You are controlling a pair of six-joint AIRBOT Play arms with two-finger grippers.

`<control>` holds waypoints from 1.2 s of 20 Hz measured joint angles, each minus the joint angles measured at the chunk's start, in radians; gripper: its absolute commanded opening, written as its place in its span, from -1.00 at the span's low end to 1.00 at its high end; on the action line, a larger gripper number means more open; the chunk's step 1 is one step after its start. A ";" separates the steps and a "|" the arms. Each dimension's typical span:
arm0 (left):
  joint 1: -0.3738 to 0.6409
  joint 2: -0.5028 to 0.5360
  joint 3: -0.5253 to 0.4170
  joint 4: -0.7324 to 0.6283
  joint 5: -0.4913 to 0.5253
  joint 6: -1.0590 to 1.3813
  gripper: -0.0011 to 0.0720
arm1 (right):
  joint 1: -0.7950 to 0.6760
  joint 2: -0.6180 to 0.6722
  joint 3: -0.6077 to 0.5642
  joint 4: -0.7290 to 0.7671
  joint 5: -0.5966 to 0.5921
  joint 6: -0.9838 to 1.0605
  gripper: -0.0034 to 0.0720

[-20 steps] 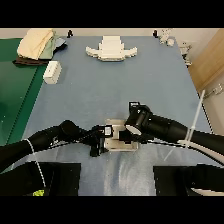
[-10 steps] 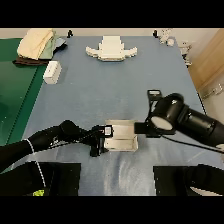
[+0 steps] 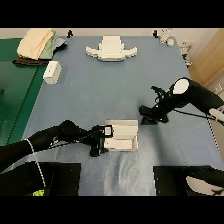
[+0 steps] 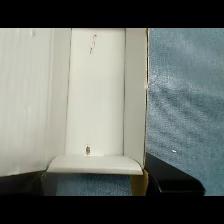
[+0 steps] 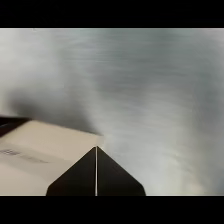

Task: Fold the box.

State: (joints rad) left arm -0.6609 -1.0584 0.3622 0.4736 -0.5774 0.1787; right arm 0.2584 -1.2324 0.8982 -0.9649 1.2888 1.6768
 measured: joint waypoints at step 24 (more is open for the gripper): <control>0.000 0.000 0.000 -0.002 0.000 0.000 0.15 | 0.394 0.268 -0.258 0.216 -0.383 -0.840 -0.90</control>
State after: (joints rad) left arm -0.6609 -1.0584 0.3622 0.4713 -0.5774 0.1787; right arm 0.6521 -0.9646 0.6403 -0.7494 0.9058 0.8364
